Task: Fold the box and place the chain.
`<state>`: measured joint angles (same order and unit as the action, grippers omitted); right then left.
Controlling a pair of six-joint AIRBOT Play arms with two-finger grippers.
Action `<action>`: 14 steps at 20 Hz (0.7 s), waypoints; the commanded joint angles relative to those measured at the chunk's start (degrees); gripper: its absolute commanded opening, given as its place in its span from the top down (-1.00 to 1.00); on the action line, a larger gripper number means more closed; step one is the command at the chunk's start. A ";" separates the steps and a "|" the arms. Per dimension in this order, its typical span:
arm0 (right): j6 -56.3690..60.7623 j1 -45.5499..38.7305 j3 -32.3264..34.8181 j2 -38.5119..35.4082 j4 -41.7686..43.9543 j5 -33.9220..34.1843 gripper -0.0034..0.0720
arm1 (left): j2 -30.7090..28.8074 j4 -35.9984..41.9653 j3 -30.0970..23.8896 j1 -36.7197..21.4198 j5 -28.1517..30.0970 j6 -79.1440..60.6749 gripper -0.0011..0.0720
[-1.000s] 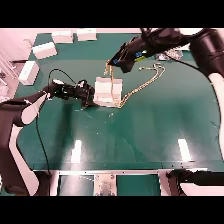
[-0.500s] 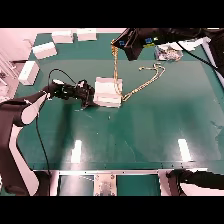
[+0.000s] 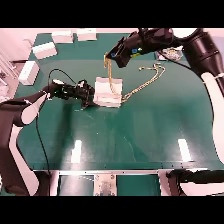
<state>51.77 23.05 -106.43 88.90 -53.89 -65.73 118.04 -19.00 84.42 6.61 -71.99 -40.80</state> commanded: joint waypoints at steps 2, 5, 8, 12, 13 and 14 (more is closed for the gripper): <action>-0.02 0.07 4.11 2.32 3.32 -0.31 0.90 | 0.00 -0.02 0.02 -0.04 0.00 0.00 -0.31; -1.51 0.04 9.31 3.13 3.80 1.16 0.90 | 0.00 -0.02 0.02 -0.04 0.02 0.00 -0.31; -5.66 0.00 14.05 4.24 3.78 4.94 0.89 | 0.00 -0.02 0.02 -0.04 0.00 0.00 -0.31; -7.50 -1.18 13.20 3.45 2.93 2.58 -0.67 | 0.00 -0.02 0.02 -0.04 -0.02 0.00 -0.31; -8.48 -2.10 12.96 2.64 1.92 1.03 -0.67 | 0.00 -0.02 0.02 -0.04 0.00 0.00 -0.31; -9.55 -3.52 12.98 1.73 0.52 -1.27 -0.67 | 0.00 -0.02 0.02 -0.04 0.02 0.00 -0.31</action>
